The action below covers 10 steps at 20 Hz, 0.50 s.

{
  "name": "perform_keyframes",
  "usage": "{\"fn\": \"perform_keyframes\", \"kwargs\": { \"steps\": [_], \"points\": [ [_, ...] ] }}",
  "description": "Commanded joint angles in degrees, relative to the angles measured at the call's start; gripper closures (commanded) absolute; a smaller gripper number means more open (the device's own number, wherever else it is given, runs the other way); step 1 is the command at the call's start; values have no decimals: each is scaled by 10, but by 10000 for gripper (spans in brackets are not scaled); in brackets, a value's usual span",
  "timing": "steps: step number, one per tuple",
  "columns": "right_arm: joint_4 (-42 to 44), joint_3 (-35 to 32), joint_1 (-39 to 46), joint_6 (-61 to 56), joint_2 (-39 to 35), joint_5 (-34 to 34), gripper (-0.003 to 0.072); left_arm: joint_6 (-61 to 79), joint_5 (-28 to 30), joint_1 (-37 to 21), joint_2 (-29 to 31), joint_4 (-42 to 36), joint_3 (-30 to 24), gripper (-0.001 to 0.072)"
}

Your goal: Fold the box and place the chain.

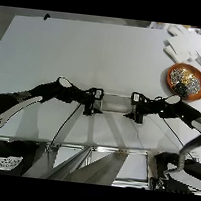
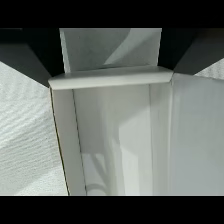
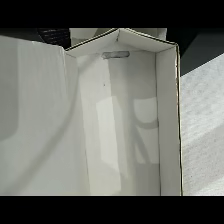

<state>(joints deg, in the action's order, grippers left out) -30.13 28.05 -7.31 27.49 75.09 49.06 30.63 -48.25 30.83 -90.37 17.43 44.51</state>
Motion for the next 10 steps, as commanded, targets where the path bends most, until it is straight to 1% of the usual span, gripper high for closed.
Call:
{"fn": "perform_keyframes", "kwargs": {
  "steps": [1, 9, 10],
  "points": [
    [0, 0, 0, 0, 0, 0, 388, 0, 0, 0, 0, 0, 1, 507],
    [-1, 1, 0, -4, -1, 4, 387, 0, 0, 0, 0, 0, 1, 507],
    [-1, 1, 0, -4, -1, 3, 360, 0, 0, 0, 0, 0, 1, 507]
  ]
}}
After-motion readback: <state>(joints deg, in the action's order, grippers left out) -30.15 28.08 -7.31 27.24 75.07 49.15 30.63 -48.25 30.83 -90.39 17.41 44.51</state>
